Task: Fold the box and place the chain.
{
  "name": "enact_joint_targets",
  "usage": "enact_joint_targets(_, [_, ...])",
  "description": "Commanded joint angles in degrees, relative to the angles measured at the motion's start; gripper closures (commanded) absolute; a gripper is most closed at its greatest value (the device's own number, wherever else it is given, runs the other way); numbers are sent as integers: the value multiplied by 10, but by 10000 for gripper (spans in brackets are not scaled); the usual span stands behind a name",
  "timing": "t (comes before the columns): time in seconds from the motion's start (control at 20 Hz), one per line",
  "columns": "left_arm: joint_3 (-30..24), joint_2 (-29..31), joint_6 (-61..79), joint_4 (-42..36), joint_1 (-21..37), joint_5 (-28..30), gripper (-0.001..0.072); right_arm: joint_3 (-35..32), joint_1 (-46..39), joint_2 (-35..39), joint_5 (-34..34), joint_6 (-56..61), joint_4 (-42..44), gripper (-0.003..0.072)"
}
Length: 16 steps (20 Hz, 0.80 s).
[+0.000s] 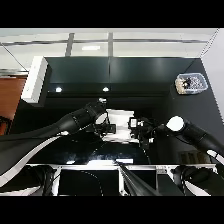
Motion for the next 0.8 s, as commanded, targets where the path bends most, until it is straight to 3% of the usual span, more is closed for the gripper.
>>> enact_joint_targets(0.0, [0, 0, -1, -2, 0, 1, 686, -1, 22, -6, -37, 2, 55, 555])
enact_joint_targets(0.5, [0, 0, -1, -2, 0, 1, 686, -9, 33, -19, -62, 21, 78, 551])
enact_joint_targets(0.6, [0, 0, -1, -2, 0, 1, 685, -9, 33, -19, -71, 45, 78, 285])
enact_joint_targets(0.65, [0, 0, -1, -2, 0, 1, 685, -9, 32, -19, -71, 45, 78, 337])
enact_joint_targets(0.7, [0, 0, -1, -2, 0, 1, 685, -9, 33, -19, -70, 46, 78, 557])
enact_joint_targets(0.75, [0, 0, -1, -2, 0, 1, 686, -9, 33, -19, -70, 47, 78, 537])
